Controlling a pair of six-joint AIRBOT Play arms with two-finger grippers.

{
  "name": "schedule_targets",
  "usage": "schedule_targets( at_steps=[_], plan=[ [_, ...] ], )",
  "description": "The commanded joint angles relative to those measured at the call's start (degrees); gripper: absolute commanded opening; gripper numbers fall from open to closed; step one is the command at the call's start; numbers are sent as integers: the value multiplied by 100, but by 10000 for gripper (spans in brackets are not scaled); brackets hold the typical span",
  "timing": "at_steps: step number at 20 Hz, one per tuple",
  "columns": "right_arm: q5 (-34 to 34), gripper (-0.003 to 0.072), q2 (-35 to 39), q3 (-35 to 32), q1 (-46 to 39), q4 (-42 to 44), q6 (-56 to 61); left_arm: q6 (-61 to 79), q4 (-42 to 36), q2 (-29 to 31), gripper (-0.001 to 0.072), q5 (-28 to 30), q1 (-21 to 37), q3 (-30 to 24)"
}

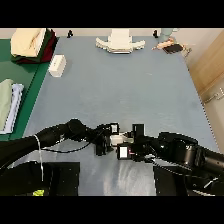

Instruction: Fold the box.

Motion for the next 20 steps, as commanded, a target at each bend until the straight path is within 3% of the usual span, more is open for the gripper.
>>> schedule_targets(
  at_steps=[1, 20],
  plan=[
    [4, 304, -59, 2, 9, 63, 2, -7, -2, -2, 424, 2, 0, -2],
    [350, 304, -195, -4, 11, 708, -2, -7, -2, -2, 424, 2, 0, -2]
  ],
)
